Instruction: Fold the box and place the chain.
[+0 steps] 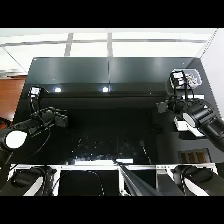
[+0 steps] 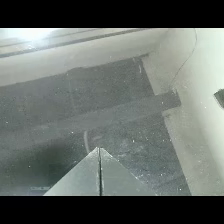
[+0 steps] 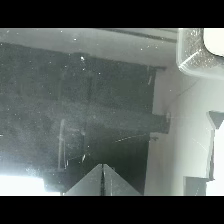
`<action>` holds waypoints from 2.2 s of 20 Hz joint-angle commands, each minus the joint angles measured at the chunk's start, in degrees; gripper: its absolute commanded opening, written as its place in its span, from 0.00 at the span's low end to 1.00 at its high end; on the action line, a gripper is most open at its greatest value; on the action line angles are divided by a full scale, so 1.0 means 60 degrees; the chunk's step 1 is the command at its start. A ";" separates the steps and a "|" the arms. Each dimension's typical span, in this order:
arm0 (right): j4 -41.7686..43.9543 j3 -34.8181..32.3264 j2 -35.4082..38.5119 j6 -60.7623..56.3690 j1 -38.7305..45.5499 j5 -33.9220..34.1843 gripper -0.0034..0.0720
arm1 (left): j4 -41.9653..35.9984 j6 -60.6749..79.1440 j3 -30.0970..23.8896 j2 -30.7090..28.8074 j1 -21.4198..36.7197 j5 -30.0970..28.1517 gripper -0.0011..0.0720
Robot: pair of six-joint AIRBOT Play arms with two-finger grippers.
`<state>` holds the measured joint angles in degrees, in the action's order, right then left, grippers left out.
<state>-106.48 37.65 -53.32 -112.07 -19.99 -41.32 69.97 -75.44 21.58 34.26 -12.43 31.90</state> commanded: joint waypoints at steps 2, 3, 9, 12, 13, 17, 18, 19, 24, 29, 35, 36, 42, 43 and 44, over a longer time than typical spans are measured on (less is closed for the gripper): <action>0.0004 0.0004 0.0000 0.0000 0.0000 0.0000 0.07 | 0.0004 0.0004 0.0000 -0.0004 -0.0004 0.0000 0.05; 0.0004 0.0004 0.0000 0.0000 0.0000 0.0000 0.07 | 0.0000 0.0000 0.0000 -0.0004 -0.0004 0.0000 0.05; 0.0004 0.0004 0.0000 0.0000 0.0000 0.0000 0.07 | 0.0004 0.0004 0.0000 -0.0004 -0.0004 0.0000 0.05; 0.0000 0.0004 0.0000 0.0000 0.0000 0.0000 0.07 | 0.0004 0.0004 0.0000 -0.0004 -0.0004 0.0000 0.05; 0.0004 0.0004 0.0000 0.0000 0.0000 0.0000 0.07 | 0.0004 0.0004 0.0000 -0.0004 -0.0004 0.0000 0.05; 0.0007 0.0004 0.0000 0.0000 0.0000 0.0000 0.07 | 0.0000 0.0004 0.0000 -0.0004 -0.0004 -0.0004 0.05; 0.0033 0.0004 0.0000 -0.0011 0.0000 0.0011 0.07 | 0.0004 0.0004 0.0000 -0.0004 -0.0004 0.0000 0.05; 0.0299 0.0004 0.0000 -0.0091 0.0000 0.0361 0.07 | 0.0004 0.0000 0.0000 -0.0004 -0.0004 0.0000 0.05; 0.0444 0.0004 -0.0007 -0.0080 0.0069 0.3952 0.07 | -0.0175 0.0000 0.0000 -0.0004 -0.0004 -0.0004 0.05; 0.0393 0.0004 -0.0029 -0.0095 0.0310 0.5136 1.00 | -0.0350 0.0000 0.0000 -0.0004 -0.0004 -0.0033 0.05; -0.0754 0.1217 -0.0900 -0.0018 0.6317 0.1559 0.99 | -0.0350 0.0000 0.0000 -0.0004 -0.0007 -0.0029 0.05; -0.0710 0.1388 -0.1064 0.0007 0.7537 0.1133 0.99 | -0.0350 0.0000 0.0000 -0.0004 -0.0007 -0.0029 0.05; 0.4295 0.3577 -0.2903 0.4714 1.2764 -0.1443 0.99 | -0.0346 0.0000 0.0000 -0.0004 -0.0004 -0.0029 0.05; 0.5009 0.4215 -0.3512 0.5599 1.3140 -0.2138 0.99 | -0.0346 0.0000 0.0000 -0.0004 -0.0004 -0.0029 0.05; 0.5373 0.4772 -0.4011 0.6186 1.3325 -0.2652 0.99 | -0.0346 0.0000 0.0000 -0.0004 -0.0004 -0.0029 0.05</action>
<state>-88.38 58.28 -70.17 -90.50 51.07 -46.52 67.88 -75.44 21.58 34.26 -12.43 31.73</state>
